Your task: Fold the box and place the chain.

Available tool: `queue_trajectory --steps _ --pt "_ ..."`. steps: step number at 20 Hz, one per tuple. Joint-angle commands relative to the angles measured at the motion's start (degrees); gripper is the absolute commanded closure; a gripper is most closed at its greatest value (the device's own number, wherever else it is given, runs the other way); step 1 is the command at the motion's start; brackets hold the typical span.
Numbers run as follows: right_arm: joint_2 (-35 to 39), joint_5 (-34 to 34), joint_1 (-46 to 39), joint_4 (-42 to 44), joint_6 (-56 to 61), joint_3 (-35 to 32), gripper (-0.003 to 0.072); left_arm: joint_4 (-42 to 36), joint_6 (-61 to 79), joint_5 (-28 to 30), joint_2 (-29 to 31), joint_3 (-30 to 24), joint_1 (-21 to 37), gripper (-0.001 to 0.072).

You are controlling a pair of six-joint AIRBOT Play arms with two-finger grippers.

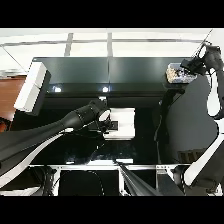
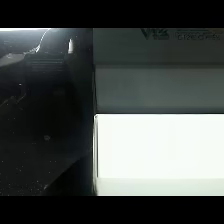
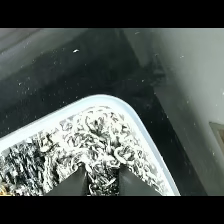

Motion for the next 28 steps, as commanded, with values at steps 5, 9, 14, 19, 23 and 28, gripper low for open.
queue_trajectory --steps 5,9,14,19,23,28 --pt "9.2 5.68 -0.02 0.39 -7.82 -0.02 0.0675 0.0 0.0 -0.02 -0.02 -0.02 0.02 0.0681" --pt "21.14 7.56 -0.13 2.01 -13.4 -0.13 0.0676 0.0 0.0 -0.04 -0.02 -0.02 0.02 0.0682" --pt "37.83 9.16 -0.44 15.45 -19.58 -6.8 0.0676 -1.4 0.0 0.42 -0.02 -0.02 0.0 0.0682" --pt "53.55 10.82 2.36 21.99 -20.59 -15.41 0.0677 -1.27 0.0 0.52 -0.02 -0.02 0.02 0.0682" --pt "62.77 18.58 7.06 23.65 -20.7 -20.24 0.0676 -1.29 0.0 0.83 -0.02 -0.02 0.02 0.0682" --pt "71.6 28.46 16.17 29.11 -22.97 -33.77 0.0675 -1.27 0.0 1.99 -0.02 -0.02 0.02 0.0682"
